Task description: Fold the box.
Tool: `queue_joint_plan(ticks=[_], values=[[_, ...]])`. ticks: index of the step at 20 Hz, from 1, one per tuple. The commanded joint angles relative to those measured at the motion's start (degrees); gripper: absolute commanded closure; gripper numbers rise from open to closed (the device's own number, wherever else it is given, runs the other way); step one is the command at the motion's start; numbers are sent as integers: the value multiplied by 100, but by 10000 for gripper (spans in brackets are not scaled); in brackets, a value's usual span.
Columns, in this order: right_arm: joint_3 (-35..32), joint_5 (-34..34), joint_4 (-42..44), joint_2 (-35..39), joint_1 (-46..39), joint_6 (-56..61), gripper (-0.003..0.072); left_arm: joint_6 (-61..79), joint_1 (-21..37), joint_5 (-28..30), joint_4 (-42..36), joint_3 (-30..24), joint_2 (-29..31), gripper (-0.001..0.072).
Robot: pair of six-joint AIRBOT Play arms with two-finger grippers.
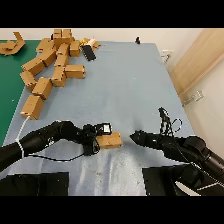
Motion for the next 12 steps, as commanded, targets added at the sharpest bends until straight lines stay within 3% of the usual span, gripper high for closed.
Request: queue_joint_plan(ticks=[1,4,7,12], values=[[4,2,-114,7,0,289,681,-31,4,79,-380,4,2,185],[4,2,-168,7,0,457,681,-431,85,203,-315,7,4,185],[4,2,-177,7,0,492,681,-1279,597,470,146,98,13,185],[4,2,-205,7,0,494,681,-3040,2496,505,2149,645,13,184]])
